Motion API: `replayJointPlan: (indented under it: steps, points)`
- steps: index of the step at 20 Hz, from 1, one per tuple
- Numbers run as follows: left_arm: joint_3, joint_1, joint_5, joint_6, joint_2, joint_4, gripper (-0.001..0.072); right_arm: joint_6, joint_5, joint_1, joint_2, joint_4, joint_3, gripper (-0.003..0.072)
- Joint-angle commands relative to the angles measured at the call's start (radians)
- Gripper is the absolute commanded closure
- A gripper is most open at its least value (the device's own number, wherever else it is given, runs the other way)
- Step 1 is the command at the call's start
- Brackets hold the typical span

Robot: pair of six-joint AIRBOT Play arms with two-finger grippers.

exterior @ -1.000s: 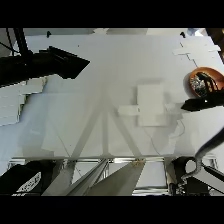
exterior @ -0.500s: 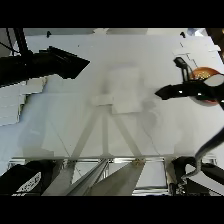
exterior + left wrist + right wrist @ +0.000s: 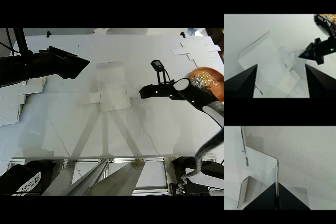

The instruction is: Fold the box and place the chain.

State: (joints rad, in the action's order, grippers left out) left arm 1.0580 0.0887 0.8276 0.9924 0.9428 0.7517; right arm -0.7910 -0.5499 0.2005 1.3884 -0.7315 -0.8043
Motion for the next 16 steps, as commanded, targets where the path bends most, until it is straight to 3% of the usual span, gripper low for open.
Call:
replayJointPlan:
  steps: [1, 16]
  points:
    - [0.001, 0.0, 0.0, 0.0, 0.0, 0.0, 0.006, -0.013, 0.121, 0.037, 0.046, 0.029, 0.001, 0.0684]
    - [0.001, 0.0, -0.011, 0.003, 0.0, -0.002, 0.0061, -0.013, 0.087, 0.036, 0.045, 0.021, 0.0, 0.0681]
